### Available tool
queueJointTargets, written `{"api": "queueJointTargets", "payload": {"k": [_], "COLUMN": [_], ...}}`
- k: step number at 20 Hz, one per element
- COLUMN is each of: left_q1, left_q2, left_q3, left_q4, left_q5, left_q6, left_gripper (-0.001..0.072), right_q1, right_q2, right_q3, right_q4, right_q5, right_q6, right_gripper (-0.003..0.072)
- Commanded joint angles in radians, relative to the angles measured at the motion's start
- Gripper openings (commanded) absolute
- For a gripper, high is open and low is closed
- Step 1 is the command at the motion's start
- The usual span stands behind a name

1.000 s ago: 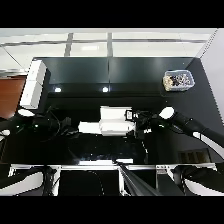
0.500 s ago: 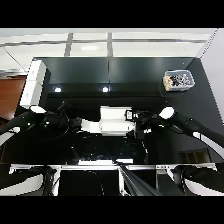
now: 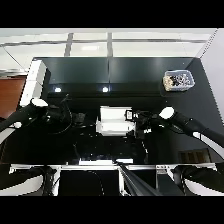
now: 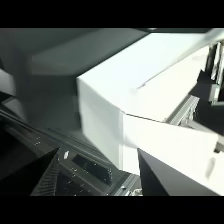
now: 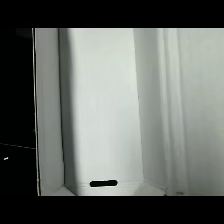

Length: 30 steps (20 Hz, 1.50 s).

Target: Fold the box and place the chain.

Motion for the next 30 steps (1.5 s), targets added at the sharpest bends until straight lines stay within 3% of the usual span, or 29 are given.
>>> {"api": "queueJointTargets", "payload": {"k": [1, 6, 16, 23, 25, 28, 30], "left_q1": [-0.098, -0.238, -0.37, -0.491, -0.528, -0.586, -0.617], "left_q2": [0.0, 0.0, -0.001, -0.001, -0.014, -0.077, -0.116], "left_q3": [0.059, 0.143, 0.151, 0.248, 0.299, 0.389, 0.426], "left_q4": [0.052, 0.233, 0.455, 0.747, 0.806, 0.9, 0.951], "left_q5": [0.042, 0.14, 0.273, 0.25, 0.185, 0.06, 0.029], "left_q6": [-0.027, -0.209, -0.479, -0.81, -0.912, -1.038, -1.124], "left_gripper": [0.0563, 0.0563, 0.0558, 0.0557, 0.0489, 0.0487, 0.0482], "right_q1": [0.0, 0.0, 0.0, 0.0, 0.0, 0.0, 0.0], "right_q2": [0.0, 0.0, 0.0, 0.0, 0.0, 0.0, 0.0], "right_q3": [0.0, 0.0, 0.0, 0.0, 0.0, 0.0, 0.0], "right_q4": [0.0, 0.0, 0.0, 0.0, 0.0, 0.0, 0.0], "right_q5": [0.0, 0.0, 0.0, 0.0, 0.0, 0.0, 0.0], "right_q6": [0.0, 0.0, 0.0, 0.0, 0.0, 0.0, 0.0], "right_gripper": [0.0136, 0.0136, 0.0136, 0.0136, 0.0136, 0.0136, 0.0136]}}
